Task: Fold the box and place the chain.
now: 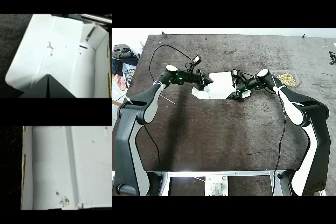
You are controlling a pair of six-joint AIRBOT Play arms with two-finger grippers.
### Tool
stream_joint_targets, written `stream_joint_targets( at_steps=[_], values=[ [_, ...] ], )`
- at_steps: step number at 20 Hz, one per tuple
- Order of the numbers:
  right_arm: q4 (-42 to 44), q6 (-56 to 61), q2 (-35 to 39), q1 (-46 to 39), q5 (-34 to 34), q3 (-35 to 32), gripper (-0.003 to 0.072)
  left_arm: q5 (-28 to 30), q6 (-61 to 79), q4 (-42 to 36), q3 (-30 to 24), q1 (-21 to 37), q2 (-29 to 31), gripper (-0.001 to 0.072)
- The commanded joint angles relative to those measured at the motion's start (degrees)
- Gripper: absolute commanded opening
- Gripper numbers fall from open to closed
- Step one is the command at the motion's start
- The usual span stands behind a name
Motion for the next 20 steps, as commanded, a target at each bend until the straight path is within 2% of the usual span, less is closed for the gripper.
stream_joint_targets(
  at_steps=[1, 5, 10, 13, 15, 16, 17, 18, 20],
  values=[
    [-0.1, -0.1, 0.0, 0.1, 0.0, 0.0, 0.0505, -1.4, -0.2, 1.0, 0.0, 0.0, -0.2, 0.0011],
    [-0.1, -0.1, 0.0, 0.1, 0.0, 0.0, 0.0506, -0.7, 0.1, 0.7, 0.2, 0.0, 1.1, 0.0011],
    [-0.1, -0.1, 0.0, 0.1, 0.0, 0.0, 0.0506, -0.1, 0.0, 3.5, 0.2, 0.9, 7.4, 0.0011],
    [-0.1, -0.1, 0.0, 0.1, 0.0, 0.0, 0.0506, -4.5, -0.2, 8.6, 0.5, 2.8, 10.7, 0.0012],
    [-0.1, -0.1, 0.0, 0.1, 0.0, 0.0, 0.0506, -10.4, 0.0, 11.5, 0.7, 3.6, 11.4, 0.0013],
    [-0.1, -0.1, 0.0, 0.1, 0.0, 0.0, 0.0505, -13.7, 0.7, 15.0, 0.7, 3.5, 11.3, 0.0069],
    [-0.1, -0.1, 0.0, 0.1, 0.0, 0.0, 0.0506, -15.3, 0.4, 18.8, 0.7, 2.9, 11.1, 0.0355],
    [-0.1, -0.1, 0.0, 0.1, 0.0, 0.0, 0.0506, -15.4, -0.3, 22.5, 0.6, 2.2, 10.8, 0.0533],
    [-0.1, -0.1, 0.0, 0.1, 0.0, 0.0, 0.0506, -11.8, -0.6, 26.3, -1.0, 0.9, 10.7, 0.0548]
  ],
)
